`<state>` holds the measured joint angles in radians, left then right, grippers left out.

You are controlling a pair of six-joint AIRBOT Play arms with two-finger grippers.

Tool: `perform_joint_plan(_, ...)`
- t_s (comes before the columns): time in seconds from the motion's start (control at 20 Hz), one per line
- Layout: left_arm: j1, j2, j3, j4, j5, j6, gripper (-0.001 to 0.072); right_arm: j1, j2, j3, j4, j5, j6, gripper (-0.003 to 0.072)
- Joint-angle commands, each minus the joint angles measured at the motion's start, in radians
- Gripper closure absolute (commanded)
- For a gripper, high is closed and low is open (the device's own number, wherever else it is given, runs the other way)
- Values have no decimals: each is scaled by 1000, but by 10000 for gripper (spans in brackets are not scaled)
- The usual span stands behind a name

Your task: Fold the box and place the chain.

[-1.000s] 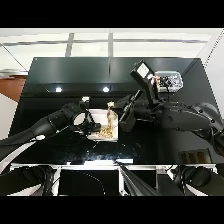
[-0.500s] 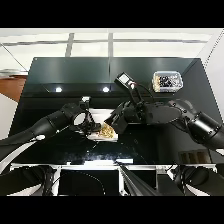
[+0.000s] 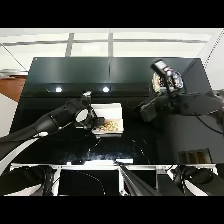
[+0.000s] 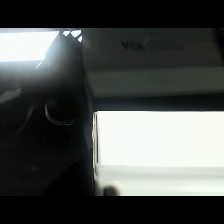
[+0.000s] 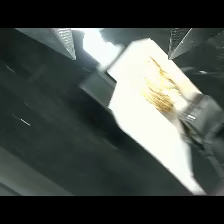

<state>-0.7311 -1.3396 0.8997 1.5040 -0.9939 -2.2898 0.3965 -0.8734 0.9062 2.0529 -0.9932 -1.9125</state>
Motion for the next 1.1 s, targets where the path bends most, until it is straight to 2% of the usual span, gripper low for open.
perform_joint_plan(0.0,0,-43,34,5,19,-18,682,-65,22,-2,-55,-36,40,-13)
perform_joint_plan(0.1,-1,-66,56,4,7,-10,677,-64,22,-2,-50,-17,65,-13)
perform_joint_plan(0.15,0,-67,68,5,6,-11,568,-64,22,-2,-51,-19,67,-13)
perform_joint_plan(0.2,1,-65,87,6,-8,-9,343,-64,22,-2,-55,-22,67,-13)
perform_joint_plan(0.25,4,-63,114,6,-29,23,160,-64,22,-2,-58,-24,69,-13)
perform_joint_plan(0.3,6,-60,148,7,-62,92,91,-64,22,-2,-59,-24,70,-13)
perform_joint_plan(0.45,27,-29,244,9,-237,356,91,-64,22,-2,-90,-23,70,-13)
perform_joint_plan(0.55,56,33,251,2,-332,579,91,-64,22,-2,-102,-24,69,-13)
perform_joint_plan(0.65,110,128,225,-16,-380,723,90,-64,22,-2,-98,-17,74,-13)
perform_joint_plan(0.75,214,244,148,-162,-321,898,74,-64,22,-2,-98,-17,121,-13)
perform_joint_plan(0.85,374,325,36,-441,-302,1194,74,-64,22,-2,-98,-16,124,-13)
perform_joint_plan(0.95,536,347,-89,-689,-323,1490,74,-64,22,-2,-98,0,124,-13)
perform_joint_plan(1.05,642,343,-204,-777,-282,1717,74,-64,22,-2,-96,41,124,-13)
